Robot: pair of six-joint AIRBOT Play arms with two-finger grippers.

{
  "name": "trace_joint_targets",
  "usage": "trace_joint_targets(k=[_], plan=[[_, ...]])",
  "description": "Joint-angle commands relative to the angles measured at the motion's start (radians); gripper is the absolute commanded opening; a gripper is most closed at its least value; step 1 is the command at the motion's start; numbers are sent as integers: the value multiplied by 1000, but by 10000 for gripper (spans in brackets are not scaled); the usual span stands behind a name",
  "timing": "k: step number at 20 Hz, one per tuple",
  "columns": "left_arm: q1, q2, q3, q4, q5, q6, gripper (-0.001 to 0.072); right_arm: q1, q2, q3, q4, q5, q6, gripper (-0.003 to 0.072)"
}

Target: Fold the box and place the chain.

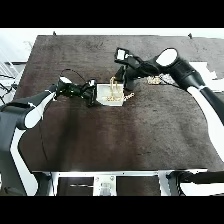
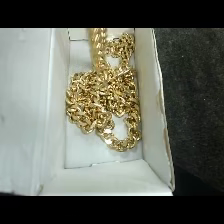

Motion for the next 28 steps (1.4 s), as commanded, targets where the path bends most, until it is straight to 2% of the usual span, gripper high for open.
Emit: trace_joint_targets(k=[1,3,4,5,6,8,12,13,14,17,22,28], plan=[[1,0,0,0,0,0,451,22,-89,1,37,-2,2,16],[1,0,0,0,-1,0,451,24,-127,1,35,-2,2,27],[1,0,0,0,-1,0,451,23,-132,1,25,-2,2,170],[1,0,0,0,-1,0,451,20,-129,2,-1,-2,3,346],[1,0,0,0,0,0,452,13,-120,2,-19,-2,6,376],[1,0,0,0,0,0,451,-15,-84,2,-52,2,59,378],[1,0,0,0,1,0,451,-134,-17,1,-71,122,80,380],[1,0,0,0,1,0,451,-166,-21,-2,-69,144,80,421],[1,0,0,0,0,0,451,-191,-27,-18,-69,137,69,544],[1,0,0,0,0,0,451,-232,-89,-47,-70,127,-10,552],[1,0,0,0,-1,0,451,-238,-235,-47,-70,77,-6,552],[1,0,0,0,-2,0,451,-251,-283,-45,-80,24,-6,551]])
